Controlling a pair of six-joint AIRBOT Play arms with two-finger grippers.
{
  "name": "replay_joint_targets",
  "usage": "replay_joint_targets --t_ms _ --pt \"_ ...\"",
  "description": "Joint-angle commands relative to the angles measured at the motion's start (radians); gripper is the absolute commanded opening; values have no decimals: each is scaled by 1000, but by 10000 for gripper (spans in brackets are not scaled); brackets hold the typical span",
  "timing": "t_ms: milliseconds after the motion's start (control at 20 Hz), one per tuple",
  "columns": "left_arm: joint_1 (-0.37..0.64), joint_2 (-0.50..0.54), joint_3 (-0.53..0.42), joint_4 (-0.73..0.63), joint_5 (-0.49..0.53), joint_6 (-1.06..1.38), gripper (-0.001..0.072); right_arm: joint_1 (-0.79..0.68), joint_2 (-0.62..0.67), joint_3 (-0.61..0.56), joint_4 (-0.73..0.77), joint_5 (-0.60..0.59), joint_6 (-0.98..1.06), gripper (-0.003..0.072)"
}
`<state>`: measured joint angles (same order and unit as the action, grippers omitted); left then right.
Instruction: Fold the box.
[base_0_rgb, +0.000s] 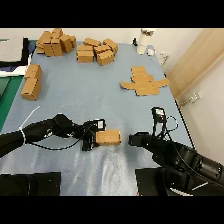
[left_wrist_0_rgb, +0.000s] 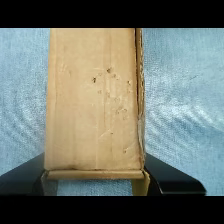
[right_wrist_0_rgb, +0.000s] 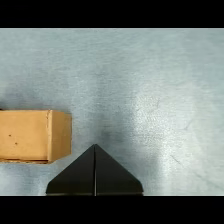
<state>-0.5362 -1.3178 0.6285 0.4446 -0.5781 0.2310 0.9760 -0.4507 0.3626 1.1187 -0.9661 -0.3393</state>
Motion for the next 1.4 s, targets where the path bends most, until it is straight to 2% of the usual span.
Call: replay_joint_targets --t_ms 0,350,450,700,850,1050,1350 --pt "0 0 1 0 0 0 521 0 1 3 -4 -31 38 2" --pt "3 10 1 1 2 -25 520 0 1 3 -16 -55 115 2" --pt "14 30 1 7 11 -116 521 0 1 3 -19 -70 124 2" --pt "125 100 1 129 29 -335 520 0 1 3 -31 -75 141 2" --pt "264 154 1 299 29 -554 520 0 1 3 -37 -75 141 2" --pt "515 224 1 475 17 -806 521 0 1 3 -68 -75 141 2" --pt "886 294 1 576 -184 -928 521 0 1 3 -111 -75 141 2"
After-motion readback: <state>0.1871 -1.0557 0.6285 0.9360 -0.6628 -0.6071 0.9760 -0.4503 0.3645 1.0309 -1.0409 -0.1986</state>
